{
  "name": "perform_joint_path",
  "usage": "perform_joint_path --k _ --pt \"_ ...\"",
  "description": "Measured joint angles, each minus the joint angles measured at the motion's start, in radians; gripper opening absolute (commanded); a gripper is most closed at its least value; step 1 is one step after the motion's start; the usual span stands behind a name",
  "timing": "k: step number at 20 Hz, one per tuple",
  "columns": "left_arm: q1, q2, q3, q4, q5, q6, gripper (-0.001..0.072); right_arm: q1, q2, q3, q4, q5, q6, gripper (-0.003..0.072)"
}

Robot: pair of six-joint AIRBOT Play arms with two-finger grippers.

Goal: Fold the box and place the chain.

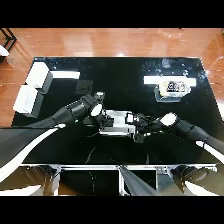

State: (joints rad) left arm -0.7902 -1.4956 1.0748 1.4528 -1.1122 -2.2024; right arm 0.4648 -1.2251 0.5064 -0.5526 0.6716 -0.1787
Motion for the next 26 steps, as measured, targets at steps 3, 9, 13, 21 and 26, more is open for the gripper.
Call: perform_joint_path --k 3,9,13,21,26 --pt "0.000 0.005 0.001 0.005 0.002 0.000 0.0426 0.000 0.000 0.000 0.000 0.000 0.000 0.0353" --pt "0.001 0.008 0.001 0.008 0.001 -0.004 0.0178 0.000 0.000 0.000 0.001 0.000 0.002 0.0353" --pt "0.000 0.008 0.001 0.003 -0.001 -0.008 0.0019 0.000 0.000 0.000 0.002 0.001 0.005 0.0354" --pt "0.000 0.008 0.001 -0.002 0.004 0.000 0.0017 -0.002 0.034 0.000 -0.018 0.002 0.006 0.0706" --pt "0.000 0.008 0.001 0.005 0.000 0.002 0.0018 -0.028 0.151 0.001 -0.214 0.035 0.071 0.0698"
